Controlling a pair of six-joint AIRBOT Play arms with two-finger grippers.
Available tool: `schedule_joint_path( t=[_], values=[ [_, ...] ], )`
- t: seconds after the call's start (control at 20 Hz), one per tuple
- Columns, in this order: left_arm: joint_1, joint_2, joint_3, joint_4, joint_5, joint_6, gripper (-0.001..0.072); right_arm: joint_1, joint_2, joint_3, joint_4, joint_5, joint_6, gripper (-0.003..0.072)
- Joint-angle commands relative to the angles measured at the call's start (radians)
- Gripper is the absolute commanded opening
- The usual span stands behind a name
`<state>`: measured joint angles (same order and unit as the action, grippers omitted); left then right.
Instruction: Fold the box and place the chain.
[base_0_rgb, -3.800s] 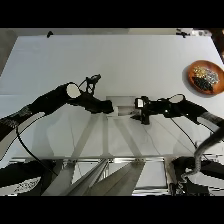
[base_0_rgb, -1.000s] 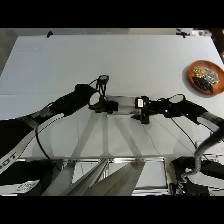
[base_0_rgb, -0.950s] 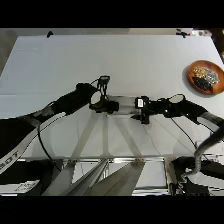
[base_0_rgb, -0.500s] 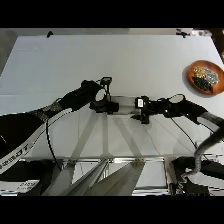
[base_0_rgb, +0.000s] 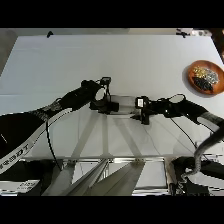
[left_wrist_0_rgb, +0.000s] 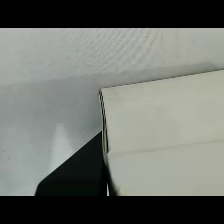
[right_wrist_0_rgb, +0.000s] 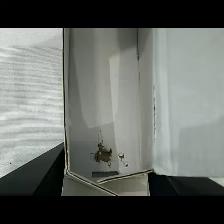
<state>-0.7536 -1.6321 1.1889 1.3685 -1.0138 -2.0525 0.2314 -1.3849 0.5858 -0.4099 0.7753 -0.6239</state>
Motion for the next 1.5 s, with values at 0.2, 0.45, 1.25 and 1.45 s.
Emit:
schedule_joint_path(
  t=[0.2,0.45,1.25,1.45],
  values=[
    [-0.002,0.0,0.001,-0.045,-0.004,0.01,0.0328,0.0,0.0,0.0,-0.001,-0.005,-0.003,0.0401],
    [-0.001,-0.001,0.001,-0.052,0.023,0.01,0.0339,0.0,0.0,0.0,-0.001,-0.005,-0.003,0.0401],
    [-0.002,-0.005,0.001,-0.055,-0.011,-0.161,0.0006,0.0,0.0,0.0,-0.001,-0.005,-0.003,0.0401],
    [-0.002,-0.005,0.001,-0.044,-0.008,-0.143,0.0233,0.0,0.0,0.0,-0.001,-0.005,-0.003,0.0401]
  ],
)
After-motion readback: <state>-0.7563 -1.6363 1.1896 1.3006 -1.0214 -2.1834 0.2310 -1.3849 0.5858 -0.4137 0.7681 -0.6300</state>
